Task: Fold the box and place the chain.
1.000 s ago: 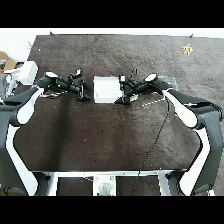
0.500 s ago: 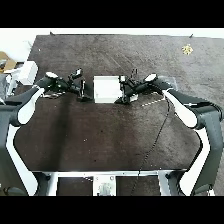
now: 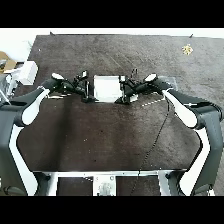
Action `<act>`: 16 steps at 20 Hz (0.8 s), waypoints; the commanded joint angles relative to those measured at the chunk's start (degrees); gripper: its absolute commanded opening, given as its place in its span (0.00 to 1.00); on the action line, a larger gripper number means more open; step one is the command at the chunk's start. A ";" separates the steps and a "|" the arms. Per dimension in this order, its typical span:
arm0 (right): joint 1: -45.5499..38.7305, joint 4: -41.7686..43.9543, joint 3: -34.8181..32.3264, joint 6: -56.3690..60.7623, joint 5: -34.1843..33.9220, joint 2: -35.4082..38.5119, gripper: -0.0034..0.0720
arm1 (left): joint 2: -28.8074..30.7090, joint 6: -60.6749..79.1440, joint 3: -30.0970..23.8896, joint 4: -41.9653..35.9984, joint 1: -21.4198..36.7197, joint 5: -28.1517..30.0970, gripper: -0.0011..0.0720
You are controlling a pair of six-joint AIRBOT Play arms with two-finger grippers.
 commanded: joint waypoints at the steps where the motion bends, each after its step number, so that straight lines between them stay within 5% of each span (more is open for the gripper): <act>1: 0.04 0.00 0.00 -0.02 0.02 0.00 0.83 | -1.66 1.60 0.00 -2.32 -0.48 -0.33 1.00; 16: 0.04 0.00 0.00 -0.02 0.02 0.00 0.83 | -1.84 4.13 0.00 -2.21 -0.76 -0.07 0.99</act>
